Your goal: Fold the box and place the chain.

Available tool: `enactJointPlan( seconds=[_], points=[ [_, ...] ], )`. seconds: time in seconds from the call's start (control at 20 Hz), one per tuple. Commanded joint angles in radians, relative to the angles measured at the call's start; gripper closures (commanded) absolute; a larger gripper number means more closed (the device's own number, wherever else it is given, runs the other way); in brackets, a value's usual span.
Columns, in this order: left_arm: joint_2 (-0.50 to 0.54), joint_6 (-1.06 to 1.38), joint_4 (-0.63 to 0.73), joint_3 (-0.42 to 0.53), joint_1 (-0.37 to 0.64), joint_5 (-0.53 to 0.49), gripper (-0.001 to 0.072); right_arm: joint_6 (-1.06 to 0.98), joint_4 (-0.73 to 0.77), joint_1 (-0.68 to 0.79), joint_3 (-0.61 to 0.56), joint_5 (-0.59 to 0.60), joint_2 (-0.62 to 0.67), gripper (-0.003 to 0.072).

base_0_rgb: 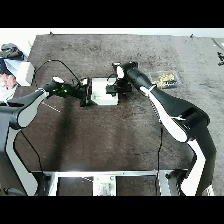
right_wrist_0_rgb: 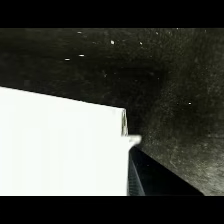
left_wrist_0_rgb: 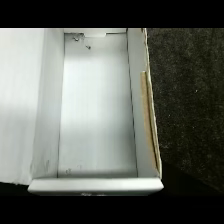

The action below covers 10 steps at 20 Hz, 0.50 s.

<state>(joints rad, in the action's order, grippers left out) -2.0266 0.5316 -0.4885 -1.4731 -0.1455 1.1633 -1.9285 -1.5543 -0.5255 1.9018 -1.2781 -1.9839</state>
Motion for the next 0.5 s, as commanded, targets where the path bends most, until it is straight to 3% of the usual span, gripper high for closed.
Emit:
enactJointPlan(
  seconds=[0.0, 0.15, 0.45],
  points=[
    [0.001, 0.0, 0.0, 0.0, 0.001, 0.0, 0.0363, 0.094, -0.018, 0.002, 0.001, -0.013, 0.053, 0.0393],
    [0.001, 0.0, 0.0, 0.0, 0.001, 0.0, 0.0363, 0.195, -0.056, 0.012, 0.001, -0.048, 0.121, 0.0393],
    [0.001, 0.0, -0.001, 0.0, 0.001, 0.0, 0.0363, 0.266, -0.148, 0.1, -0.02, 0.036, 0.298, 0.0393]
  ],
)
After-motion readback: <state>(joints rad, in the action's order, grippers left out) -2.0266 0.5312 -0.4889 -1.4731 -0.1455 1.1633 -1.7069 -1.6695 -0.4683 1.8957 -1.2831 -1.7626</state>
